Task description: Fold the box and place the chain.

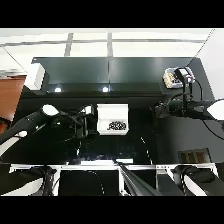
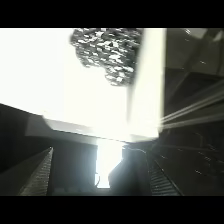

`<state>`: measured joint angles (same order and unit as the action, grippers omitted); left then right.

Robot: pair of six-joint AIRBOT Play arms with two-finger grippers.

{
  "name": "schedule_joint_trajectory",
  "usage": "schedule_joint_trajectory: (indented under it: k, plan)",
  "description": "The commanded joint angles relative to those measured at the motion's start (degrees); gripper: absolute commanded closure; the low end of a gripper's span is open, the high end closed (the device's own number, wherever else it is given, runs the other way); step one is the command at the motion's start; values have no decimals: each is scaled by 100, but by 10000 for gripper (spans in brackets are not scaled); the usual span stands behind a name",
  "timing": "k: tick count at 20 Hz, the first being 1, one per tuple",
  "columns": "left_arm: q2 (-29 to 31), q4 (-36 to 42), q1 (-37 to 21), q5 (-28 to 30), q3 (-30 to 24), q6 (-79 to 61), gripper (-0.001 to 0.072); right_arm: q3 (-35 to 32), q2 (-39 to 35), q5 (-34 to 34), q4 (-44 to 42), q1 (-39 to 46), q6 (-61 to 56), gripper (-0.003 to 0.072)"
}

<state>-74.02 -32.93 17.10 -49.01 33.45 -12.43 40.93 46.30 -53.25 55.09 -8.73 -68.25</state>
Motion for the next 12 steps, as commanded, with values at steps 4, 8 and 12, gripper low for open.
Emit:
schedule_joint_trajectory:
  k: [4, 8, 12]
  plan:
    - [-289, -142, 157, 15, 262, -131, -1, -2, 0, 22, 2, -2, -7, 349]
    - [-289, -153, 396, 166, 302, -129, -1, -70, 4, 63, 0, -2, -9, 349]
    - [-289, 24, 404, 66, 302, -127, -1, -85, 4, 74, 0, -2, -9, 349]
